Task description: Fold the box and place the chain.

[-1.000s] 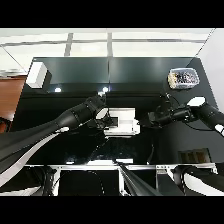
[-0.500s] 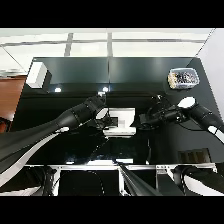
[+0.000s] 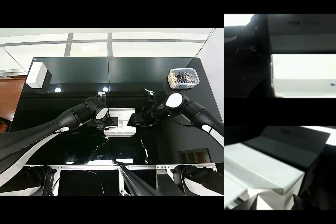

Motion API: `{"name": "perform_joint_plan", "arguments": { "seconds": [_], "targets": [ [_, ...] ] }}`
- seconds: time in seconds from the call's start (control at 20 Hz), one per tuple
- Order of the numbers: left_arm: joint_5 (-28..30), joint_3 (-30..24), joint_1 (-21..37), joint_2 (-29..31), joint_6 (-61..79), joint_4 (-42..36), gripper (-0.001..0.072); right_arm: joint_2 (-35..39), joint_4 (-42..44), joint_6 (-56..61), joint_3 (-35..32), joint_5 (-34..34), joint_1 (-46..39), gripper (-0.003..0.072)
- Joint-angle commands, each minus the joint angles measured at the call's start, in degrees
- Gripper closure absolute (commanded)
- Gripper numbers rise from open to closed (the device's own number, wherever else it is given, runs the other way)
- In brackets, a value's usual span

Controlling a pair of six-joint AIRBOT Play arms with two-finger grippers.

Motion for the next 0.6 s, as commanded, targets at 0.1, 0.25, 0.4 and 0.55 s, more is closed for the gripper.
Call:
{"name": "perform_joint_plan", "arguments": {
  "seconds": [0.1, 0.25, 0.4, 0.55],
  "targets": [
    [-0.11, 0.04, 0.00, 0.04, 0.07, 0.13, 0.0685, 0.02, -14.71, 14.64, 2.89, -1.18, 6.27, 0.0208],
    [-0.07, 0.04, 0.02, 0.04, 0.04, 0.15, 0.0684, 0.00, -21.46, 21.33, 2.91, -2.56, 9.77, 0.0208],
    [-0.07, 0.04, 0.00, 0.04, 0.04, 0.15, 0.0685, -0.11, -24.96, 26.21, 2.93, -4.79, 13.03, 0.0209],
    [-0.07, 0.04, 0.00, 0.04, 0.07, 0.15, 0.0684, -0.57, -26.67, 29.55, 3.04, -4.74, 15.28, 0.0209]
  ]
}}
